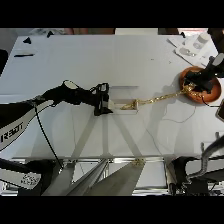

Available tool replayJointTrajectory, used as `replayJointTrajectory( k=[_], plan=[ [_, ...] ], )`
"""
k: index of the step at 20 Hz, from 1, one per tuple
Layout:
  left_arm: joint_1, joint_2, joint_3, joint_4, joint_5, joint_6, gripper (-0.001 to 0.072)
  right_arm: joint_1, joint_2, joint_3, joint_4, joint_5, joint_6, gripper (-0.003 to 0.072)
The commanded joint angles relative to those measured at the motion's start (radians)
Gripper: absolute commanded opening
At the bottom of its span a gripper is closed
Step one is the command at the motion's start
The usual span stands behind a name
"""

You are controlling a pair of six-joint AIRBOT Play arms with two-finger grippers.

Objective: Fold the box and place the chain.

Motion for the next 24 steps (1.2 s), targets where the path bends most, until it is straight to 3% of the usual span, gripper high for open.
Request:
replayJointTrajectory(
  k=[1,5,6,8,9,10,15,19,24],
  plan=[
    [0.0,0.0,0.0,0.001,0.0,0.0,0.0318,-0.001,-0.03,0.01,-0.001,0.003,0.051,0.0473],
    [0.0,0.0,0.0,0.0,0.0,0.0,0.0318,-0.001,-0.063,0.01,0.004,0.047,0.05,0.0468],
    [0.0,0.0,0.0,0.0,0.0,0.0,0.0318,-0.001,-0.068,0.01,0.008,0.047,0.048,0.0427],
    [0.0,0.0,0.0,0.0,0.0,0.0,0.0318,-0.001,-0.069,0.01,0.008,0.033,0.045,0.0252],
    [0.0,0.0,0.0,0.0,0.0,0.0,0.0318,-0.001,-0.069,0.01,0.008,0.024,0.035,0.0098],
    [0.0,0.0,0.0,0.0,0.0,0.0,0.0318,-0.001,-0.068,0.01,0.012,0.02,0.002,0.0028],
    [0.0,0.0,0.0,0.0,0.0,0.0,0.0318,-0.001,-0.024,0.01,0.029,0.009,-0.145,0.0017],
    [0.0,0.0,0.0,0.0,0.0,0.0,0.0318,-0.001,0.078,0.01,0.029,-0.009,-0.275,0.0017],
    [0.0,0.0,0.0,0.0,0.0,0.0,0.0318,-0.001,0.219,0.01,0.03,0.055,-0.432,0.0015]
  ],
)
